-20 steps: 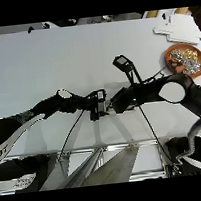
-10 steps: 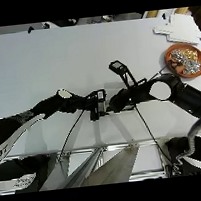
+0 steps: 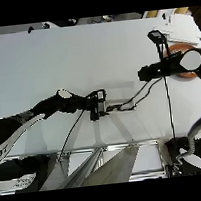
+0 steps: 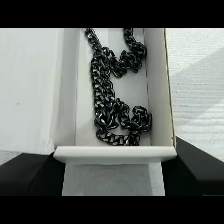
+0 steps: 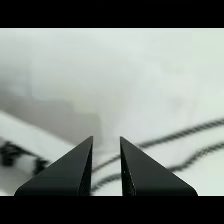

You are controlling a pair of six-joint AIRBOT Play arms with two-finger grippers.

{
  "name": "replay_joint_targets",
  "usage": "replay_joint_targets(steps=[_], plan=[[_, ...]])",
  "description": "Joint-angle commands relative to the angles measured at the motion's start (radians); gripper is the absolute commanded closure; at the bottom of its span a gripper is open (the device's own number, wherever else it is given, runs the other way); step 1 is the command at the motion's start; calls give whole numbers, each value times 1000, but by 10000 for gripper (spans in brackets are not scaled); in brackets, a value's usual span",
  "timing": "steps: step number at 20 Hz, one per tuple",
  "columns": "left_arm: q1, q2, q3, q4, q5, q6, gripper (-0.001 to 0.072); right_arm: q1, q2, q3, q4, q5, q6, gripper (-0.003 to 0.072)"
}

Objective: Fold the box and place the chain.

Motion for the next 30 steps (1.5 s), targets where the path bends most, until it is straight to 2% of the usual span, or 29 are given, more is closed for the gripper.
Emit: replay_joint_targets(steps=[1, 5, 12, 17, 27, 30], plan=[[0, 0, 0, 0, 0, 0, 626, -81, -96, 5, -38, 26, 0, 493], [0, 0, 0, 0, 0, 0, 626, -45, -218, 5, -66, 25, 1, 411], [0, 0, 0, 0, 0, 0, 626, -5, -327, 5, -82, 46, 37, 410], [0, 0, 0, 0, 0, 0, 626, -6, -330, 5, -140, 44, 54, 410], [0, 0, 0, 0, 0, 0, 626, -6, -359, 5, -143, -13, 54, 413], [0, 0, 0, 0, 0, 0, 626, -6, -373, 5, -143, -9, 54, 452]])
